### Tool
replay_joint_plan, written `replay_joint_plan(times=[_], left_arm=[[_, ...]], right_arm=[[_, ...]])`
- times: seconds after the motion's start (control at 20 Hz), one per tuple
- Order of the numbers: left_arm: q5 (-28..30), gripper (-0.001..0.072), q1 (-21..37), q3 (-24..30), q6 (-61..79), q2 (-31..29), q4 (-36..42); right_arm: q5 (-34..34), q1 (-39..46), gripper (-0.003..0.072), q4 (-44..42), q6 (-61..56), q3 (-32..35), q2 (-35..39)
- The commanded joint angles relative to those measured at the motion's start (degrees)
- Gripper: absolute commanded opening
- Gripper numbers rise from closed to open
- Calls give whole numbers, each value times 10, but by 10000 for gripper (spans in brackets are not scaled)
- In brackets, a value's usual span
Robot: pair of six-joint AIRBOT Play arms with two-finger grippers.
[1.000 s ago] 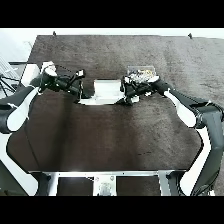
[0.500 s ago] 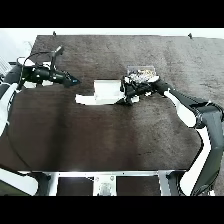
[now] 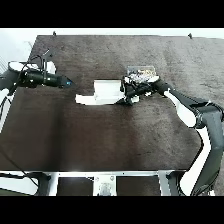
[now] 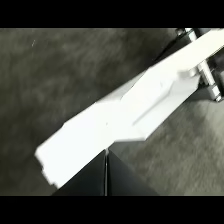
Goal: Fold the box and place the chain.
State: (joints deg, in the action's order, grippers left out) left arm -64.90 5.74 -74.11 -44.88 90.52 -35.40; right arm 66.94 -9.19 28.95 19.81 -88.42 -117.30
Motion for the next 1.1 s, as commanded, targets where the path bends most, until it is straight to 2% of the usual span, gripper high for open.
replay_joint_plan(times=[0.0,0.05,0.15,0.3,0.5,0.8,1.05], left_arm=[[-5,19,31,46,-34,-10,-20],[-5,19,37,56,-42,-10,-24],[-2,19,39,60,-76,-7,-88],[-3,19,39,61,-87,12,-96],[10,19,31,61,-87,50,-77],[50,19,-18,60,-84,99,-52],[66,19,-45,60,-35,126,10]], right_arm=[[0,0,580,0,0,0,0],[0,0,580,0,0,0,0],[0,0,580,0,0,0,0],[0,0,580,0,0,0,0],[0,0,580,0,0,0,0],[0,0,580,0,0,0,0],[0,0,580,0,0,0,0]])
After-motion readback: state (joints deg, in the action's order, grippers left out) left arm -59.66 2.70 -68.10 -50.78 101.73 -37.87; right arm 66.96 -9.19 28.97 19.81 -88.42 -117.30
